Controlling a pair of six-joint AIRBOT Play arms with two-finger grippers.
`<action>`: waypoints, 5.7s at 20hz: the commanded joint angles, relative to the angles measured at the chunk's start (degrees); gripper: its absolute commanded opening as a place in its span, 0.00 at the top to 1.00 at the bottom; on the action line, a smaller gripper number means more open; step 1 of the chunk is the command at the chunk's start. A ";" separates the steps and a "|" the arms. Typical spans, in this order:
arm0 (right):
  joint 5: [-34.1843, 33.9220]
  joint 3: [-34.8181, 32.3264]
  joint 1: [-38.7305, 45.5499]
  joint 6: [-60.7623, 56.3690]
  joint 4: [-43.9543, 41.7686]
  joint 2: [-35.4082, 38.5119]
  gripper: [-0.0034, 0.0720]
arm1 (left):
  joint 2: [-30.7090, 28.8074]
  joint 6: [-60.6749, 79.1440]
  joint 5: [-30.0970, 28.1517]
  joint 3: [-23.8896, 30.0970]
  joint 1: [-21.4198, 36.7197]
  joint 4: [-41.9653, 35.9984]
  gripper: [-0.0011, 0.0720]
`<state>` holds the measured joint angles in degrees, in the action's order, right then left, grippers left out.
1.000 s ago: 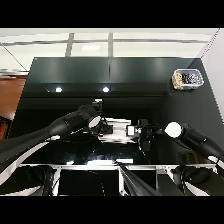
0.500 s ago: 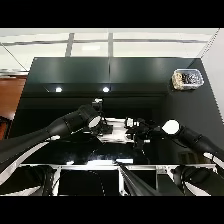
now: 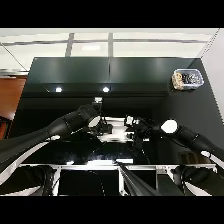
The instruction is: Fold the box and place the chain.
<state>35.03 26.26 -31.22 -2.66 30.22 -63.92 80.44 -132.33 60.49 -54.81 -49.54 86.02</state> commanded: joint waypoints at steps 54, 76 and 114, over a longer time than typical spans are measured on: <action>10.16 11.04 -1.86 -97.18 25.27 0.70 0.22 | -0.04 0.09 -0.04 -0.04 0.00 -0.15 0.95; 26.49 26.36 -15.02 -125.42 50.49 -12.39 0.54 | -0.04 0.09 -0.07 -0.04 0.00 -0.13 0.95; 23.80 26.69 -14.95 -129.94 53.68 -11.89 0.48 | -0.04 0.09 -0.02 -0.04 0.00 -0.17 0.95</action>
<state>59.61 52.88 -46.15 -132.70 82.50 -76.97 80.44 -132.16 60.60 -54.83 -49.54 86.08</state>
